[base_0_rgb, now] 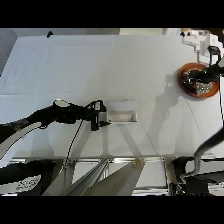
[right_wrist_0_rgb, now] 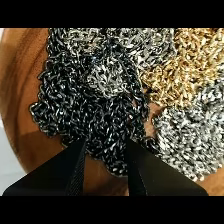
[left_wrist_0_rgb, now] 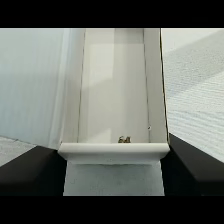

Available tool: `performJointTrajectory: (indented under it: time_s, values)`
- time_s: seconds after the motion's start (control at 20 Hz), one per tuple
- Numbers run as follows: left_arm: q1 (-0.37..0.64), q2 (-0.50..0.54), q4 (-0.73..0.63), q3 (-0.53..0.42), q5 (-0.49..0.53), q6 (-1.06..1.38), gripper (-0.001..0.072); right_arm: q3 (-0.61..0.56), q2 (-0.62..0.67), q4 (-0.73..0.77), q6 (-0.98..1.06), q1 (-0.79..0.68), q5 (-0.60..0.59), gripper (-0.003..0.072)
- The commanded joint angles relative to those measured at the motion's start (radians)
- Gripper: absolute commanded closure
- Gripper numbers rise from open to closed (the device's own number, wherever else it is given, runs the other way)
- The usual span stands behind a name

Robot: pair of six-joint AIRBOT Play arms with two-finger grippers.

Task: Fold the box and place the chain.

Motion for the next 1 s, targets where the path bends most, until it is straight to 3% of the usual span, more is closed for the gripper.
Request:
performJointTrajectory:
  time_s: [0.0,0.45,0.6,0.7,0.95]
  values:
    - [0.001,0.0,0.0,0.001,0.0,0.0,0.0577,0.003,-0.044,0.021,-0.012,-0.006,-0.017,0.0409]
    - [0.001,0.0,0.0,0.001,0.0,0.0,0.0577,0.003,-0.057,0.046,-0.034,-0.006,-0.047,0.0434]
    - [0.001,0.0,0.0,0.0,0.0,0.0,0.0577,0.003,-0.071,0.067,-0.034,-0.005,-0.043,0.0476]
    - [0.001,0.0,0.0,0.0,0.0,0.0,0.0577,0.003,-0.072,0.066,-0.034,-0.006,-0.028,0.0613]
    - [0.001,0.0,0.0,0.0,0.0,0.0,0.0577,0.003,-0.068,0.065,-0.039,-0.006,0.01,0.0671]
